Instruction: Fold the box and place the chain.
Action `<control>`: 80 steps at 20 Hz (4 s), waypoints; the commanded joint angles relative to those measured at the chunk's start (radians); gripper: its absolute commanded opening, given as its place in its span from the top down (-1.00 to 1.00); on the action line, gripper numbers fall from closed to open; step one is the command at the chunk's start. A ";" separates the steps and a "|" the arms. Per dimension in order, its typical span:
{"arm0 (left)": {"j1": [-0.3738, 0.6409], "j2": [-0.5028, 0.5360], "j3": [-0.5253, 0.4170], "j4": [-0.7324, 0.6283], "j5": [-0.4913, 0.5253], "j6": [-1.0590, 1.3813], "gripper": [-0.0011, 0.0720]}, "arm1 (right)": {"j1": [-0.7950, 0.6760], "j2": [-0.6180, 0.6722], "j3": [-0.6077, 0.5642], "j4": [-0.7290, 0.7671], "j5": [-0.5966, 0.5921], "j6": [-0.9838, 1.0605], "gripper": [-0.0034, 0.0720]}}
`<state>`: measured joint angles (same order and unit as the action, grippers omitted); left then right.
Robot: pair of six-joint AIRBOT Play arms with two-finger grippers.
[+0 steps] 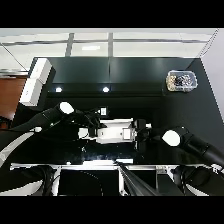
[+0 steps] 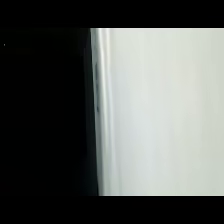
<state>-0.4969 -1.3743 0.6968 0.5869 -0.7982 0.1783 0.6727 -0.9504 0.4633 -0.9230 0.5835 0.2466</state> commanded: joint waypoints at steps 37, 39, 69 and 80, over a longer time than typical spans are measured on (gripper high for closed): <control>0.000 0.000 0.000 0.000 0.001 0.001 0.90 | -0.218 -0.279 0.053 0.372 0.180 -0.502 -0.84; 0.000 0.000 0.000 0.000 0.001 0.001 0.90 | -0.218 -0.284 0.053 0.372 0.178 -0.502 -0.84; 0.000 0.000 0.000 0.000 0.001 0.001 0.90 | -0.213 -0.285 0.053 0.365 0.126 -0.444 -0.76; 0.000 0.004 0.002 0.002 0.000 -0.004 0.86 | -0.213 -0.285 0.053 0.365 0.127 -0.445 -0.39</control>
<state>-0.4973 -1.3735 0.6968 0.5873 -0.7971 0.1772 0.4583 -1.2350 0.5163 -0.5571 0.7109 -0.1978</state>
